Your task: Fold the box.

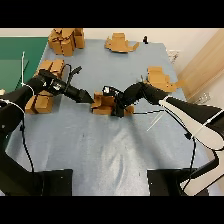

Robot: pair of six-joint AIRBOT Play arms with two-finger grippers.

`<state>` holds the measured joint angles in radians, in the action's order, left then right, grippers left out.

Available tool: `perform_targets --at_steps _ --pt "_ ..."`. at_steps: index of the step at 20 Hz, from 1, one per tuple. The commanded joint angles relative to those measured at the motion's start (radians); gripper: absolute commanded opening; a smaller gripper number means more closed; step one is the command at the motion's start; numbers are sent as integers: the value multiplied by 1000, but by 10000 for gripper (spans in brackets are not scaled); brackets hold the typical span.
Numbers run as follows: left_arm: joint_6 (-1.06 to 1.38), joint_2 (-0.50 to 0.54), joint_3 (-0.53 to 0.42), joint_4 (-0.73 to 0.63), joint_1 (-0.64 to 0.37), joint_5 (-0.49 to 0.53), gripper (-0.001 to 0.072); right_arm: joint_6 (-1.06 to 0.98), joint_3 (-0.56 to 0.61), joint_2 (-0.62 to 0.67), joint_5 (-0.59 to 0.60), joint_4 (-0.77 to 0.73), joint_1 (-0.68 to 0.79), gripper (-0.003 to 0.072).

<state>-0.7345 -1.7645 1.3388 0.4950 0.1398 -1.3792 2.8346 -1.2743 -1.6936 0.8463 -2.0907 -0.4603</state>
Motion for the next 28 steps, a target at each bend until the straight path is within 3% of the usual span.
perform_targets --at_steps 1,2,10,16,24,28 --pt "1 1 1 -1 23 42 405 0 0 0 0 0 -1 519" --pt "-9 1 1 -1 31 50 549 0 0 0 0 0 -1 519" --pt "-305 5 58 201 120 90 550 0 0 0 0 -5 -1 519" --pt "-671 9 178 538 250 124 550 0 0 0 0 -23 -1 519" --pt "-1042 7 183 949 443 266 548 0 0 0 -1 -23 -1 519" --pt "-1064 7 183 998 496 242 548 0 0 0 -1 -23 -1 519"
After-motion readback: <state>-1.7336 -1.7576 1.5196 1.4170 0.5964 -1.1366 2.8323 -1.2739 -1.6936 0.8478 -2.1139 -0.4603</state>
